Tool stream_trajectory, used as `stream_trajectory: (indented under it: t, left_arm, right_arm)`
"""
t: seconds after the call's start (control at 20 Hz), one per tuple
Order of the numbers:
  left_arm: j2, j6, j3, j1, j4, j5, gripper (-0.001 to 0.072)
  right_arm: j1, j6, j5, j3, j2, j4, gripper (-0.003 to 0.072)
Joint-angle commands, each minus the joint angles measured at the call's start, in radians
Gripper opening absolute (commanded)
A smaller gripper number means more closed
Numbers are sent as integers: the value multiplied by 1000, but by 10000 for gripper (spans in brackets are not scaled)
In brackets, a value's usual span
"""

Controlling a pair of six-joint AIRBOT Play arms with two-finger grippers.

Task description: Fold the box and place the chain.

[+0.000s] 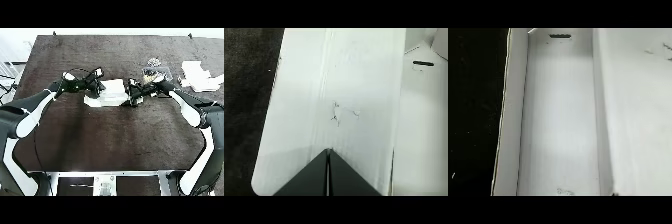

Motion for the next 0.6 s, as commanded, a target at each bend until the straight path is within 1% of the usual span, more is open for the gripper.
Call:
stream_trajectory:
  t: [0.0,0.1,0.2,0.3,0.35,0.4,0.45,0.55]
  left_arm:
    - [1,0,1,0,2,-6,18]
    - [21,-1,10,3,5,-9,18]
    - [52,-2,28,17,11,-44,18]
    - [97,-13,32,46,23,-101,19]
    - [113,-17,32,61,49,-142,94]
    - [127,-25,32,75,85,-193,458]
    - [137,-69,32,83,131,-230,712]
    - [143,-154,32,89,266,-288,720]
  right_arm:
    - [1,0,0,0,0,0,578]
    - [1,0,0,0,0,0,578]
    - [1,0,0,0,0,0,578]
    - [1,0,0,0,0,0,578]
    - [1,0,0,0,0,0,578]
    - [1,0,0,0,0,0,578]
    - [1,0,0,0,0,0,578]
    - [1,0,0,0,0,0,578]
